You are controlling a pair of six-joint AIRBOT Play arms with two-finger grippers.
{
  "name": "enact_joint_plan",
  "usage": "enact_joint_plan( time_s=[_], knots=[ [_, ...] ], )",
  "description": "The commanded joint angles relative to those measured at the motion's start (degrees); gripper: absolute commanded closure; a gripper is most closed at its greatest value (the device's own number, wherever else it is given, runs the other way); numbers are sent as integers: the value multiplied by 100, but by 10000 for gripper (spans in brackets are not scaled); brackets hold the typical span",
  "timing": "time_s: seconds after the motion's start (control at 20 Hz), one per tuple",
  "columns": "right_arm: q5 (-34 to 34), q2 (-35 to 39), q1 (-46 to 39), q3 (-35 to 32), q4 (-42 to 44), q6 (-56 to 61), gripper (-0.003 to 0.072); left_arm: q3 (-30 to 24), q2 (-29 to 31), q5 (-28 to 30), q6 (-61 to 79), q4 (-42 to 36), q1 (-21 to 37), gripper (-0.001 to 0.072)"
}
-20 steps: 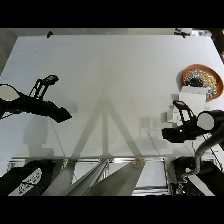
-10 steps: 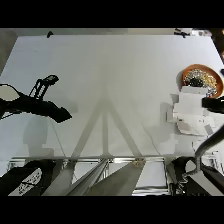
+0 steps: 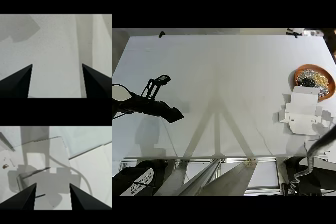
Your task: Fold the box and place the chain.
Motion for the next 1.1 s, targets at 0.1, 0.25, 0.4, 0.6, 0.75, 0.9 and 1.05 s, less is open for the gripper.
enact_joint_plan(
  time_s=[0.1, 0.25, 0.4, 0.6, 0.75, 0.9, 1.05],
  knots=[
    [-142, -870, -214, 610, 66, -1049, 219, -2, 0, 2, 2, 0, -2, 15],
    [-146, -1200, -216, 892, 289, -1419, 224, -2, 0, 2, 2, 0, -2, 15],
    [-127, -1458, -214, 931, 782, -1727, 252, -2, 0, 2, 2, 0, -2, 15],
    [111, -1720, -216, 933, 881, -1722, 271, -2, 0, 2, 2, 0, -2, 15],
    [365, -1775, -214, 931, 1115, -1727, 280, -2, 0, 2, 2, 0, -2, 15],
    [636, -1779, -216, 931, 1156, -1718, 339, -2, 0, 2, 2, 0, -2, 15],
    [820, -1801, -214, 931, 1130, -1639, 391, -2, 0, 2, 2, 0, -2, 15]
  ],
)
